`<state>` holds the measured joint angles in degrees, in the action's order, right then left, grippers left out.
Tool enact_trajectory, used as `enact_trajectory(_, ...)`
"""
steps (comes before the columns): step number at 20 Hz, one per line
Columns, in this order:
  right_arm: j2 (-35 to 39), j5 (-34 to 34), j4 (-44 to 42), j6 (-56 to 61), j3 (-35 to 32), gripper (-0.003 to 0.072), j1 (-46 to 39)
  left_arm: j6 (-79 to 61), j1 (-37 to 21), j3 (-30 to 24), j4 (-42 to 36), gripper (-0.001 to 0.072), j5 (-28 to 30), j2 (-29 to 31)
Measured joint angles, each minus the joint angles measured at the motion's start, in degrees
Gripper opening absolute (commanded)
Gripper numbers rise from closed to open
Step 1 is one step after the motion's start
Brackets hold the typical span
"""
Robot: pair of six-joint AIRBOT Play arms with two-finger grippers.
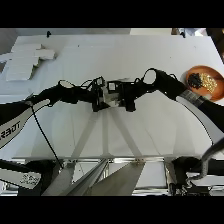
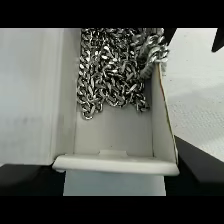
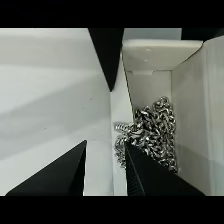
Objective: Fold the box and place the chain.
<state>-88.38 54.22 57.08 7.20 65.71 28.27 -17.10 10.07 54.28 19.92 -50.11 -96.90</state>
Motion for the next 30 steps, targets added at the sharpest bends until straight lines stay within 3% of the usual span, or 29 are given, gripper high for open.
enact_trajectory(9,1.6,-0.8,5.8,8.1,0.0,0.0223,2.3,-0.2,0.0,0.0,0.2,0.0479,-0.9,0.0)
enact_trajectory(17,4.9,-7.9,2.0,9.2,0.1,0.0224,2.4,-0.3,0.0,0.0,0.4,0.0479,-1.0,0.0)
enact_trajectory(20,5.2,-7.2,1.7,9.3,0.1,0.0227,2.4,-0.3,0.0,0.0,0.3,0.0479,-0.9,0.0)
enact_trajectory(23,5.2,-3.5,3.3,9.3,0.1,0.03,2.4,-0.2,0.0,0.0,0.2,0.0479,-0.8,0.0)
enact_trajectory(28,5.2,0.2,5.4,9.3,0.0,0.0303,2.4,-0.2,0.0,0.0,0.2,0.0479,-0.7,0.0)
enact_trajectory(30,4.9,0.3,5.6,9.3,0.0,0.0341,2.4,-0.2,0.0,0.0,0.2,0.0479,-0.7,0.0)
